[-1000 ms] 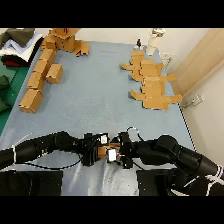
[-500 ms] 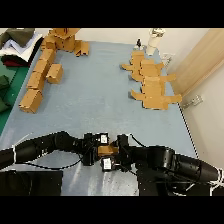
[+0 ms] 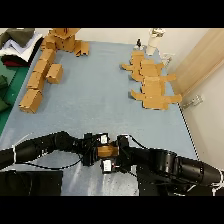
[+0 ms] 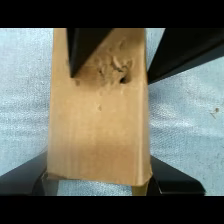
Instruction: Fold the box.
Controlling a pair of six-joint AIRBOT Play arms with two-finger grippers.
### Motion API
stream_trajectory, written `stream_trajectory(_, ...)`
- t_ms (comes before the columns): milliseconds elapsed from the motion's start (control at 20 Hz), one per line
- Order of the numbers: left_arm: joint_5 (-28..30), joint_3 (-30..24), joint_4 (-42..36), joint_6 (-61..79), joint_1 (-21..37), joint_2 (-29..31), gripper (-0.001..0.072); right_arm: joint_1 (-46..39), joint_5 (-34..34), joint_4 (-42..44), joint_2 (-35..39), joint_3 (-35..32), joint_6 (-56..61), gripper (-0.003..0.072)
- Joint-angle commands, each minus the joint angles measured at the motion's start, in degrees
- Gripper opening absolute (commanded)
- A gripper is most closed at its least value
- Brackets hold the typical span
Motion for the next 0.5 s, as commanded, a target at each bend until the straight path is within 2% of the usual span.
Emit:
stream_trajectory(0,0.0,0.0,0.0,0.0,0.1,0.0,0.0411,0.2,-0.9,-0.2,1.6,0.0,0.4,0.0555)
stream_trajectory(450,0.0,0.0,0.0,0.0,0.1,0.0,0.0411,0.2,-1.2,0.1,4.3,0.0,0.5,0.0554)
